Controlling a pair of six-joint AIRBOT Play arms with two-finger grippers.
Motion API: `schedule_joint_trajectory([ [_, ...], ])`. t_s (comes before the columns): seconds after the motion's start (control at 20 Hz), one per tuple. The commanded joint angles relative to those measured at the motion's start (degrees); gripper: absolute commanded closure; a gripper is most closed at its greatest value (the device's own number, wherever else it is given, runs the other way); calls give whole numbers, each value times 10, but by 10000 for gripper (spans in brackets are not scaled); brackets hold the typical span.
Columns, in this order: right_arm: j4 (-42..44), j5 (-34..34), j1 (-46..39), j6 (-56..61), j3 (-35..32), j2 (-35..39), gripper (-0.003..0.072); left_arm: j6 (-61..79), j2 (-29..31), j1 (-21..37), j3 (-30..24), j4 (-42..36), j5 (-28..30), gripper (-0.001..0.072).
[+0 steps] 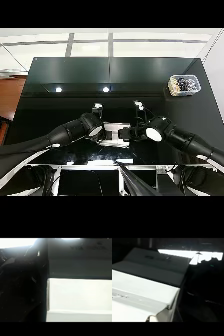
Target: Fold the box and place the chain.
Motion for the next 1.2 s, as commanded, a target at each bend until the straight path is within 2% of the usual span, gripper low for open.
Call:
schedule_joint_trajectory([
  [0.0, -46, 51, 16, 34, 32, -24, 329, 0, 0, 1, 0, 2, 4, 678],
  [0.05, -45, 58, 16, 34, 38, -32, 381, 0, 0, 0, 0, 2, 3, 678],
  [0.8, -40, 72, 16, 47, 57, -92, 383, 2, 0, 1, 0, 2, 1, 678],
  [1.15, -35, 118, 16, 53, 92, -125, 383, 2, 0, 0, 0, 2, 1, 678],
])
